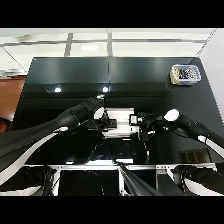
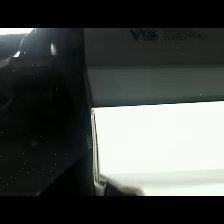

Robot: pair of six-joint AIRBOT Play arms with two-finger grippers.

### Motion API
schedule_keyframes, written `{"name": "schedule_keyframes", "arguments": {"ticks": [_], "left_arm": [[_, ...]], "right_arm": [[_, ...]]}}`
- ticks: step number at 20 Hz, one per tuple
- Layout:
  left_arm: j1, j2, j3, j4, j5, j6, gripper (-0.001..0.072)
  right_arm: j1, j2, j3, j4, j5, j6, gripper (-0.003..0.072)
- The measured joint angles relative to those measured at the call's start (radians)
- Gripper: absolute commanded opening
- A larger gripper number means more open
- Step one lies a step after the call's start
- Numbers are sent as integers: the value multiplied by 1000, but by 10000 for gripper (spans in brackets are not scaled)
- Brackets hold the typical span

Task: Fold the box and place the chain.

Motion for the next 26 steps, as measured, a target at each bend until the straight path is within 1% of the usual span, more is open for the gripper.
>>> {"name": "schedule_keyframes", "arguments": {"ticks": [1,2,3,4,5,7,8,11,15,18,19,20,21,22,26], "left_arm": [[-2,0,1,5,0,-1,31],[-3,0,2,8,2,-1,47],[-3,0,3,11,2,-3,264],[-4,0,4,10,13,-2,427],[-5,0,5,8,27,-3,428],[-5,0,5,11,8,-4,424],[-5,0,5,15,13,-4,400],[-8,-4,8,19,5,-8,398],[-25,-45,56,56,-72,-8,398],[-38,-61,85,79,-81,-19,397],[-40,-64,90,83,-87,-23,282],[-41,-67,93,86,-93,-24,142],[-42,-68,95,94,-101,-30,52],[-41,-68,98,95,-97,-42,30],[-42,-71,101,96,-95,-45,30]], "right_arm": [[0,0,0,0,0,1,190],[0,0,0,0,-1,2,190],[0,0,0,0,-2,2,190],[0,0,0,0,-1,2,190],[0,0,0,0,-1,2,190],[0,0,0,0,-1,1,190],[0,0,0,0,-1,1,190],[0,0,0,0,-1,1,190],[0,0,0,0,-1,0,190],[0,0,0,0,-1,0,190],[0,0,0,0,-1,0,189],[0,0,0,0,-1,0,189],[0,0,0,0,0,1,189],[0,0,0,1,0,3,189],[0,0,0,1,0,3,198]]}}
